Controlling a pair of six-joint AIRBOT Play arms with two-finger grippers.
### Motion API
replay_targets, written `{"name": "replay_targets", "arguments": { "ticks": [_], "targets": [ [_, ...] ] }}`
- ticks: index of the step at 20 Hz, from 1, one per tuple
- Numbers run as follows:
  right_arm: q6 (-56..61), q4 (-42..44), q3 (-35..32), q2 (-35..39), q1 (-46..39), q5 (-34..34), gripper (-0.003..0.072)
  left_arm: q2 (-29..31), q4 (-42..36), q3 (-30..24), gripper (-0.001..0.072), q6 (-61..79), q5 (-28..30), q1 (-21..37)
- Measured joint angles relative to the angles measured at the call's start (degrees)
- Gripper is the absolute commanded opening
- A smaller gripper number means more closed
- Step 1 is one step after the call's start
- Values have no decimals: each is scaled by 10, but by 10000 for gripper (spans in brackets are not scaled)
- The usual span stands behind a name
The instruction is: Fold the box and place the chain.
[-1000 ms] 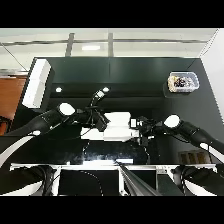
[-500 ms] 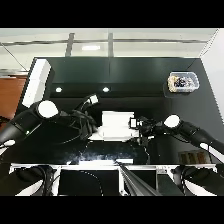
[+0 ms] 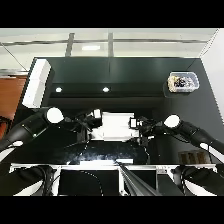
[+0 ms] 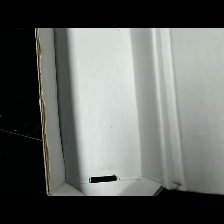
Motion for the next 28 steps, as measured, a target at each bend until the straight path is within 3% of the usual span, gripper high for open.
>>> {"name": "replay_targets", "arguments": {
  "ticks": [1, 4, 6, 7, 8, 21, 22, 23, 24, 28],
  "targets": [
    [0, 0, 0, 0, 0, 0, 192, -6, 1, -1, 676, 14, 12, -10],
    [0, 0, 0, 0, 0, 0, 192, -17, -2, -3, 364, 41, 43, -37],
    [0, 0, 0, 0, 0, 0, 192, -21, -15, -3, 326, 49, 55, -45],
    [0, 0, 0, 0, 0, 0, 192, -22, -24, -3, 249, 52, 57, -48],
    [0, 0, 0, 0, 0, 0, 192, -22, -37, -3, 218, 54, 61, -49],
    [0, 0, 0, 0, 0, -2, 193, -57, -190, -3, 220, 78, 94, -54],
    [0, 0, 0, 0, 0, -3, 192, -59, -194, -3, 252, 81, 94, -54],
    [0, 0, 0, 0, 0, -2, 193, -61, -197, -3, 352, 83, 96, -54],
    [0, 1, 0, 0, 0, -2, 192, -62, -199, -3, 400, 85, 96, -54],
    [0, 0, 0, 0, 0, -2, 193, -64, -201, -3, 399, 88, 97, -54]
  ]
}}
